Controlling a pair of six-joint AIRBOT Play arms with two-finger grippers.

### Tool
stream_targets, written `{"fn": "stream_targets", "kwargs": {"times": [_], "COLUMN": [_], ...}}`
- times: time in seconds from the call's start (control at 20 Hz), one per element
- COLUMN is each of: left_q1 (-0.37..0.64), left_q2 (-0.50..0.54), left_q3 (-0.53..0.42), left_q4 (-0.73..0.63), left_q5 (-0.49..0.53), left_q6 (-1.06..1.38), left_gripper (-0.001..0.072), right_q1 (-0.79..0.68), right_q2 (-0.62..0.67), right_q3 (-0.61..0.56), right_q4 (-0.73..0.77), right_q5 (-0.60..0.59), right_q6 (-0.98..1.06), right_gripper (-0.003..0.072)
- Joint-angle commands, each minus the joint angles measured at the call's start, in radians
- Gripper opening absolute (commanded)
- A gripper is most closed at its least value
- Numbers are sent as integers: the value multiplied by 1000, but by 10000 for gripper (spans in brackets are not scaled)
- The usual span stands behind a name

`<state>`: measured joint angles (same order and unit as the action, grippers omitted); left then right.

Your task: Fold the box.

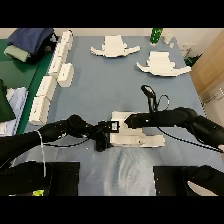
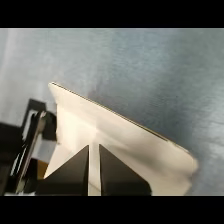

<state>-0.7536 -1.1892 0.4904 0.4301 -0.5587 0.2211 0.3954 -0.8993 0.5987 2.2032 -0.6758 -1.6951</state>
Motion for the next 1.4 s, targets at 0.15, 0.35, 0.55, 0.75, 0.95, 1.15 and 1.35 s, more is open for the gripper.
{"fn": "stream_targets", "kwargs": {"times": [0.15,0.35,0.55,0.75,0.95,1.15,1.35], "left_q1": [-1,-1,-1,-1,-1,-1,-1], "left_q2": [0,0,0,0,0,0,0], "left_q3": [1,1,1,1,1,1,1], "left_q4": [0,0,0,0,0,0,0], "left_q5": [1,1,1,1,1,1,1], "left_q6": [-1,-1,-1,-1,-1,-1,-1], "left_gripper": [452,452,452,452,452,452,452], "right_q1": [3,17,18,18,18,18,18], "right_q2": [276,333,325,295,241,203,176], "right_q3": [-18,-84,-126,-174,-220,-227,-227], "right_q4": [-145,-209,-393,-505,-488,-389,-275], "right_q5": [-426,-599,-510,-306,-172,-99,-99], "right_q6": [-209,-353,-571,-689,-734,-819,-899], "right_gripper": [93,101,514,607,610,609,393]}}
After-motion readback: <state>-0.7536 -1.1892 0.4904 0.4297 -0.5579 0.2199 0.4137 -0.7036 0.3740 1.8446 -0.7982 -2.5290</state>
